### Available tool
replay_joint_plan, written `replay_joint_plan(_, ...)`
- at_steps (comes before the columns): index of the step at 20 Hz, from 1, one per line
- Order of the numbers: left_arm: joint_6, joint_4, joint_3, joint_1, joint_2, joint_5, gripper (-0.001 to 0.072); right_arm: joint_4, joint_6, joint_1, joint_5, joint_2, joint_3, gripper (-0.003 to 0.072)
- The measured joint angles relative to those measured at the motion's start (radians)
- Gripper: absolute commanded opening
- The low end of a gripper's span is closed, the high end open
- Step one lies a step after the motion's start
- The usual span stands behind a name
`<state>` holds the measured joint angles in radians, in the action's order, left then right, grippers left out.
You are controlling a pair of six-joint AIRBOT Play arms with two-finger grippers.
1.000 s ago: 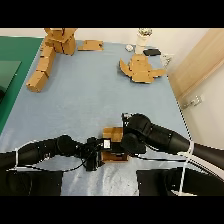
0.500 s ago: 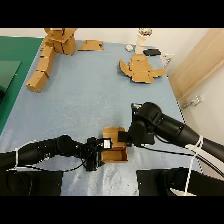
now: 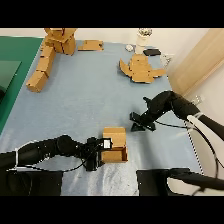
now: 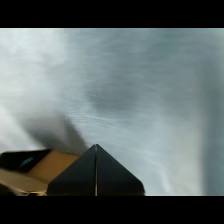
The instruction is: Fold the box.
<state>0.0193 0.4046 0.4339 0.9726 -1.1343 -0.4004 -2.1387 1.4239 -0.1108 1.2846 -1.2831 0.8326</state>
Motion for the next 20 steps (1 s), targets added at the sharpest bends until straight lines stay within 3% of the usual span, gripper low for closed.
replay_joint_plan(3, 0.0, 0.0, 0.0, 0.0, 0.0, 0.0, 0.0545, -0.269, 0.317, 0.082, 0.06, -0.135, -0.016, 0.0002)
replay_joint_plan(9, 0.0, 0.0, 0.0, 0.0, 0.0, 0.0, 0.0545, -0.438, 0.666, -0.038, 0.137, -0.186, -0.051, 0.0003)
replay_joint_plan(13, 0.0, 0.0, 0.0, 0.0, 0.0, 0.0, 0.0545, -0.448, 0.763, -0.153, 0.13, -0.055, -0.139, 0.0003)
replay_joint_plan(20, 0.0, 0.0, 0.0, 0.0, 0.0, 0.0, 0.0545, -0.284, 0.805, -0.325, -0.056, 0.264, -0.279, 0.0003)
